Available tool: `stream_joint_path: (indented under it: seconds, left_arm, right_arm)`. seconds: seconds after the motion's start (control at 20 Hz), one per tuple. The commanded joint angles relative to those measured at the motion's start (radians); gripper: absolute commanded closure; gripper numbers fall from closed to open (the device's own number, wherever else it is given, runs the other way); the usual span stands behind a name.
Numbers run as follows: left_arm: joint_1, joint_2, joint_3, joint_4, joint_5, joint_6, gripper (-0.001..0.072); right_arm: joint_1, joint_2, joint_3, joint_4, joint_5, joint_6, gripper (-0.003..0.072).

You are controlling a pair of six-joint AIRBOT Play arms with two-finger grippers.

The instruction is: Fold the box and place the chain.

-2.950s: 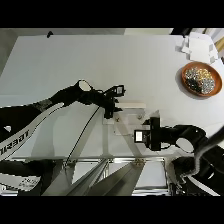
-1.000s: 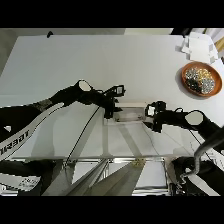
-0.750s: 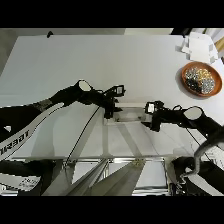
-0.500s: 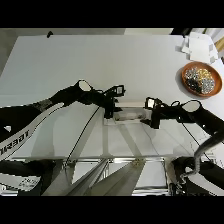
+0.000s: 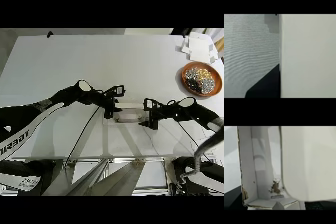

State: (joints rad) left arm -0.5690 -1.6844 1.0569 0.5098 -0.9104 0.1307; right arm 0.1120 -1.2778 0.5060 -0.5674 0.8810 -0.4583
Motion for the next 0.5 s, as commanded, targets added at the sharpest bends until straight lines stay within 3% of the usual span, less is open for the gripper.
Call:
stream_joint_path:
  seconds: [0.0, 0.45]
  left_arm:
    - [0.000, 0.000, 0.000, 0.000, 0.001, -0.001, 0.0698]
    - [0.000, 0.000, 0.000, 0.000, 0.001, -0.001, 0.0698]
  right_arm:
    - [-0.001, -0.013, 0.002, 0.003, 0.013, -0.041, -0.0012]
    - [-0.001, -0.054, 0.007, 0.030, -0.009, -0.077, 0.0021]
